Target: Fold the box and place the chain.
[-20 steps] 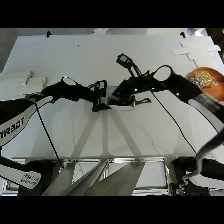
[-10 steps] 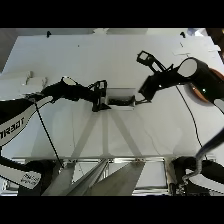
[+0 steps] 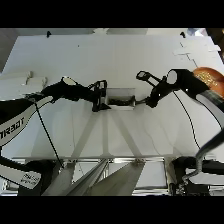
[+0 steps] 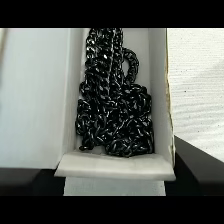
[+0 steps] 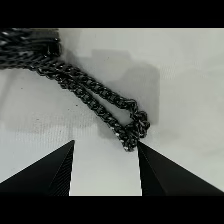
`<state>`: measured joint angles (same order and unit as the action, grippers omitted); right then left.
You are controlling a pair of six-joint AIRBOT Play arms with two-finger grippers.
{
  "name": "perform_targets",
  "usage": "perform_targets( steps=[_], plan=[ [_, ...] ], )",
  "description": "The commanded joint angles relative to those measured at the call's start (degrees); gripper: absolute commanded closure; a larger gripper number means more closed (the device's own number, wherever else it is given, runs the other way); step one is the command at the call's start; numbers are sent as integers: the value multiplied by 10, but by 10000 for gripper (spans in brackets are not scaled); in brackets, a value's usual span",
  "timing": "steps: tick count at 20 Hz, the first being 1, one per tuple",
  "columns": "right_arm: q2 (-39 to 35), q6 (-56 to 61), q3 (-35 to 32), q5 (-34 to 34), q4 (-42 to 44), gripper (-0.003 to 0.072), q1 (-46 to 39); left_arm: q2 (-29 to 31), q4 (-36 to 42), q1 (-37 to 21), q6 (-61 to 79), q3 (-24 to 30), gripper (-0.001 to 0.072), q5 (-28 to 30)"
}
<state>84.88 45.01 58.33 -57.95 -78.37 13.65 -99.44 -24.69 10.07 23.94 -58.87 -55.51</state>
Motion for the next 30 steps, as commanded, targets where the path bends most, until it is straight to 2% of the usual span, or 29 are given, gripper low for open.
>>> perform_targets(
  steps=[1, 4, 6, 10, 13, 17, 19, 22, 27, 30],
  plan=[
    [27, 2, -4, 29, -8, 257, 0, 0, 0, 0, 0, 0, 382, 0],
    [40, 2, -4, 29, -8, 439, 0, 0, 0, 0, 0, 0, 382, 0],
    [40, 3, -4, 13, -7, 678, 0, 0, 0, 0, 0, 0, 382, 0],
    [30, 32, -4, -14, -3, 681, 0, 0, 0, 0, 0, 0, 382, 0],
    [-12, 32, -3, -9, 44, 681, 0, 0, 0, 0, 0, 0, 382, 0],
    [-93, 19, -3, 23, 188, 681, 3, 0, 0, 0, 0, 0, 382, 0],
    [-127, -31, -3, 38, 267, 681, 18, 0, 0, 0, 0, 0, 382, 0],
    [-143, -92, -2, 53, 370, 681, 50, 0, 0, 0, 0, 0, 382, 0],
    [-131, -97, -2, 131, 383, 681, 106, 0, 0, 0, 0, 0, 382, 0],
    [-99, -95, -2, 140, 373, 681, 125, 0, 0, 0, 0, 0, 382, 0]
  ],
)
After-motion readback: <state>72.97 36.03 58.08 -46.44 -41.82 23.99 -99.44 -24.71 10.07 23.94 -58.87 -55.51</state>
